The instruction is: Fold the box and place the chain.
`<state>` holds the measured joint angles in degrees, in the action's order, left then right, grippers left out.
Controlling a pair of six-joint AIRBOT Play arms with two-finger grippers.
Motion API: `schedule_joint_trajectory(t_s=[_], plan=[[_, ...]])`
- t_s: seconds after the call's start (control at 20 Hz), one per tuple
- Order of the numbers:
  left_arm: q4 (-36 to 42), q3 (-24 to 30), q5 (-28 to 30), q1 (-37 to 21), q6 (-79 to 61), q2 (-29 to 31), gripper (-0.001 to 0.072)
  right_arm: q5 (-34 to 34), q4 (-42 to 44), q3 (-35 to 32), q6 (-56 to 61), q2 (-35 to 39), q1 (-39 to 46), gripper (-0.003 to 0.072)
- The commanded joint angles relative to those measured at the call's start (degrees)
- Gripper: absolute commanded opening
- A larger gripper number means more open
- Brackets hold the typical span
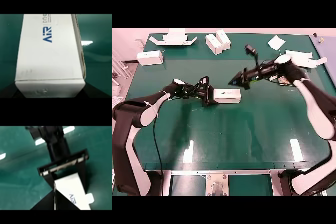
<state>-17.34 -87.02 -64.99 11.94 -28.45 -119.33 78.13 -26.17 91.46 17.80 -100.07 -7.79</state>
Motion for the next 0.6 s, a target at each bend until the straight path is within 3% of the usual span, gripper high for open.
schedule_joint_trajectory(t_s=[0.0, 0.15, 0.55], plan=[[-0.04, -0.04, -0.02, -0.02, -0.09, 0.04, 0.0526, -1.29, -0.09, -1.01, 5.95, 9.29, 1.53, 0.0015], [-0.02, -0.07, -0.07, -0.02, -0.07, 0.04, 0.0526, -6.38, -3.80, -7.85, 10.21, 19.54, 4.31, 0.0015], [4.48, -0.04, -0.46, -0.02, -0.07, 0.04, 0.0525, -29.75, -7.91, -45.53, 12.00, 51.30, 17.18, 0.0016]])
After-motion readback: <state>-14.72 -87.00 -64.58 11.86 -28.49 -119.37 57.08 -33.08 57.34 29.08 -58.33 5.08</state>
